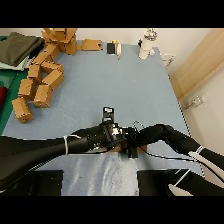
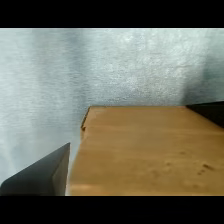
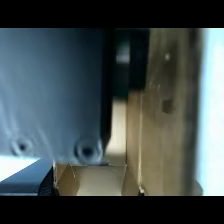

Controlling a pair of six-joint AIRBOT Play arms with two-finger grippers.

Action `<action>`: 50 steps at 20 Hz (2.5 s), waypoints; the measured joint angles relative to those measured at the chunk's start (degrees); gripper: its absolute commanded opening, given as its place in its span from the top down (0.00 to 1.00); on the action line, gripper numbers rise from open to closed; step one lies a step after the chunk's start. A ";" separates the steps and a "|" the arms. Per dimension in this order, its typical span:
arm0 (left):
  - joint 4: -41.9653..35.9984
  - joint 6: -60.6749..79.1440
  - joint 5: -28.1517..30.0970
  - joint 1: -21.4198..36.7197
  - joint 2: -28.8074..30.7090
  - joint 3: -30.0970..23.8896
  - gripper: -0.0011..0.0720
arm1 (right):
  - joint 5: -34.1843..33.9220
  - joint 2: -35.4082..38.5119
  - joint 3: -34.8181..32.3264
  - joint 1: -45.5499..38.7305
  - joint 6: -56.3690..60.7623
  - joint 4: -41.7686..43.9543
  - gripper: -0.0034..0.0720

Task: Fold the box.

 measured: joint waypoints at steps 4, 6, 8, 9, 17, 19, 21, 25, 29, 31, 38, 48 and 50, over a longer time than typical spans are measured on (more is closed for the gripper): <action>-0.28 1.40 -1.55 0.81 2.75 0.00 0.34 | 0.00 0.00 0.00 0.00 -0.02 0.00 0.28; -0.39 2.29 -3.32 1.16 3.85 0.00 0.34 | 0.00 0.00 0.02 0.00 -0.02 0.00 0.28; -0.55 3.28 -4.57 1.53 4.52 0.00 0.34 | 0.00 0.00 0.00 0.00 -0.04 0.02 0.28; -0.76 3.72 -5.18 1.81 4.68 0.00 0.34 | 0.00 0.00 0.00 0.00 -0.04 0.02 0.28; -1.86 7.10 -7.96 3.72 6.84 0.00 0.43 | 0.00 0.00 0.00 0.00 -0.07 0.02 0.28; -1.62 7.76 -8.57 4.22 7.39 0.00 0.43 | 0.00 0.00 0.02 0.00 -0.09 0.02 0.28; -1.90 8.35 -8.52 4.22 7.65 0.00 0.43 | 0.00 0.00 0.00 0.00 -0.11 0.02 0.28; -3.56 8.96 -5.46 4.35 7.74 -0.96 0.39 | 0.00 0.00 0.00 0.00 -0.11 0.04 0.28; -6.34 9.16 0.26 4.50 7.74 -3.61 0.39 | -0.02 0.00 0.00 0.00 -0.11 0.04 0.28; -7.67 9.16 2.80 4.37 7.72 -4.92 0.39 | -0.02 0.00 0.00 0.00 -0.11 0.04 0.28; -8.17 7.17 9.42 4.15 3.52 -6.19 0.40 | -0.02 0.00 0.00 0.00 -0.11 0.04 0.28; -0.46 -1.29 3.96 0.96 -1.62 -2.10 0.97 | 0.00 0.00 0.00 0.02 -0.09 0.02 0.28; 0.96 -2.23 3.26 0.24 -2.05 -1.49 0.97 | 0.00 0.00 0.00 0.00 -0.09 0.02 0.28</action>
